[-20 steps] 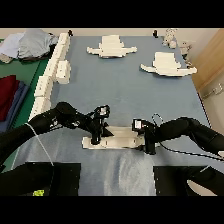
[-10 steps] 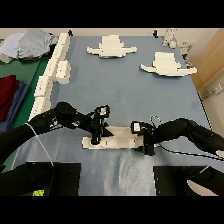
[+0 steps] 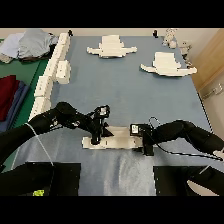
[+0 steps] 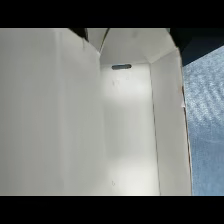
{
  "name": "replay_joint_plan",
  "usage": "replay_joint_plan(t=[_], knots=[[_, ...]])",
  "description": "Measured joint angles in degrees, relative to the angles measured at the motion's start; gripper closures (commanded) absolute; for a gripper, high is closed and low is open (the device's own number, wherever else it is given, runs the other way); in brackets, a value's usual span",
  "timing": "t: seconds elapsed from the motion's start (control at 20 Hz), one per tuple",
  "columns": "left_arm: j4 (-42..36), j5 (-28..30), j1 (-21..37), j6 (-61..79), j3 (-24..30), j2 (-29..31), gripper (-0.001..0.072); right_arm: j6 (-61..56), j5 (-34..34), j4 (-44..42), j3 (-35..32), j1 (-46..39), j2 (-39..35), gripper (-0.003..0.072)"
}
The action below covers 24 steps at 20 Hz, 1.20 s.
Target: Fold the box.
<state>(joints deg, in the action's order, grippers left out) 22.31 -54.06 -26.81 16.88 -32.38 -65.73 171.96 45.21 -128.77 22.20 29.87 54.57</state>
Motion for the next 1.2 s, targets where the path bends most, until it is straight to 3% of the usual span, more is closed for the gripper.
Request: replay_joint_plan(t=[0.05,0.15,0.2,0.3,0.45,1.2], knots=[[0.0,0.0,0.0,0.0,0.0,0.0,0.0697,0.02,-0.17,0.09,-0.04,0.11,0.07,0.0042],[0.0,-0.02,0.0,0.0,0.0,0.0,0.0697,0.17,-0.48,0.31,-0.26,0.24,0.33,0.0275],[0.04,-0.02,-0.02,0.0,0.0,0.0,0.0697,0.17,-0.61,0.33,-0.44,0.26,0.48,0.0282],[0.04,-0.02,-0.07,0.0,0.0,0.0,0.0697,0.24,-0.7,0.35,-0.7,0.28,0.66,0.028],[0.04,-0.02,-0.07,0.0,0.0,0.0,0.0697,0.22,-0.66,0.52,-0.72,0.31,0.61,0.0203],[0.02,-0.04,-0.04,0.0,0.0,0.0,0.0696,0.09,-1.64,1.27,-0.79,0.39,-0.33,0.0204]])
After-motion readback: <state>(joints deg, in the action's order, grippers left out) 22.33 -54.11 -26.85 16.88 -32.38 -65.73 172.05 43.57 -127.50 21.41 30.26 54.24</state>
